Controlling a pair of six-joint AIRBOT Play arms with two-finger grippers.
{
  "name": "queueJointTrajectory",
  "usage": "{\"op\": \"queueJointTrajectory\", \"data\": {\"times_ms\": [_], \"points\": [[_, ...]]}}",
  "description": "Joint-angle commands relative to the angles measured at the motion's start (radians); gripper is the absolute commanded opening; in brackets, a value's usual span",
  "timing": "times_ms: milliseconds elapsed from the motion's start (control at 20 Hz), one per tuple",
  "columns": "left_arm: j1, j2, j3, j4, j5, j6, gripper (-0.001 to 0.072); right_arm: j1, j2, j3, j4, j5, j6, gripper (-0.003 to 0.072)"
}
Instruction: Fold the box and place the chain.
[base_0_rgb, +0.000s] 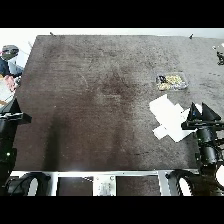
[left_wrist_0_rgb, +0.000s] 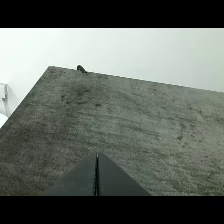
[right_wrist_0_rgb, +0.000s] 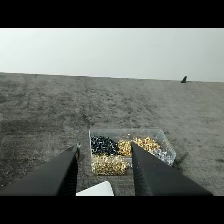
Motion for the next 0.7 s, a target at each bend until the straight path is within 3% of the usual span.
{"op": "queueJointTrajectory", "data": {"times_ms": [0, 100, 200, 350, 450, 650], "points": [[0.000, 0.000, 0.000, 0.000, 0.000, 0.000, 0.0012, 0.000, 0.000, 0.000, 0.000, 0.000, 0.000, 0.0376], [0.000, 0.000, 0.000, 0.000, 0.000, 0.000, 0.0012, 0.001, 0.000, 0.000, -0.006, -0.001, 0.000, 0.0380], [0.000, 0.000, 0.000, 0.000, 0.000, 0.000, 0.0012, 0.001, -0.001, 0.010, -0.022, -0.001, 0.001, 0.0482], [0.000, 0.000, 0.000, 0.000, 0.000, 0.000, 0.0011, 0.000, -0.051, 0.080, -0.021, -0.018, 0.004, 0.0461], [0.000, 0.000, 0.000, 0.000, 0.000, 0.000, 0.0012, 0.000, -0.159, 0.170, -0.022, -0.038, 0.003, 0.0462], [0.000, 0.000, 0.000, 0.000, 0.000, 0.000, 0.0011, -0.016, -0.500, 0.391, -0.012, -0.061, 0.004, 0.0461]]}}
